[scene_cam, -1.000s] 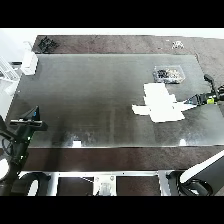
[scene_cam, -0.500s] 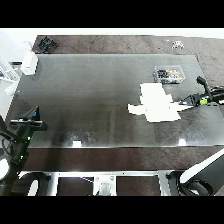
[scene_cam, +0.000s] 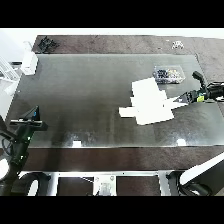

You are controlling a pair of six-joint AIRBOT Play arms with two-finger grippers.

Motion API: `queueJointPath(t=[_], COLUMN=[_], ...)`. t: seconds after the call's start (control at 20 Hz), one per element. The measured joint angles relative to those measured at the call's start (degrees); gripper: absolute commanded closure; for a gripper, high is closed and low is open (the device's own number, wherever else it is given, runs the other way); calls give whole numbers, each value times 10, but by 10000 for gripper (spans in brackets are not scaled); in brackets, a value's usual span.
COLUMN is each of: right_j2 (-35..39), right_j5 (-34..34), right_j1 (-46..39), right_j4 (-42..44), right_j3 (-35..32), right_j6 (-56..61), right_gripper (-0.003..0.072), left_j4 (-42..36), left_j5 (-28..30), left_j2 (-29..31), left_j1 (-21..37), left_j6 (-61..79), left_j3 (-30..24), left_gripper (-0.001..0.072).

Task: Fold the box and place the chain.

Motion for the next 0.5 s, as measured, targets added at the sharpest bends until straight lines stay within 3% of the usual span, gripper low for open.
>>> queueJointPath(t=[0.3, 0.5], right_j2=[137, 165], right_j5=[-98, -215], right_j1=[89, 190], right_j4=[117, 171], right_j3=[-169, -210], right_j6=[-11, -9], right_gripper=[680, 680], left_j4=[0, 0], left_j5=[0, 0], left_j2=[0, 0], left_j1=[0, 0], left_j6=[0, 0], left_j3=[0, 0], left_gripper=[684, 684])
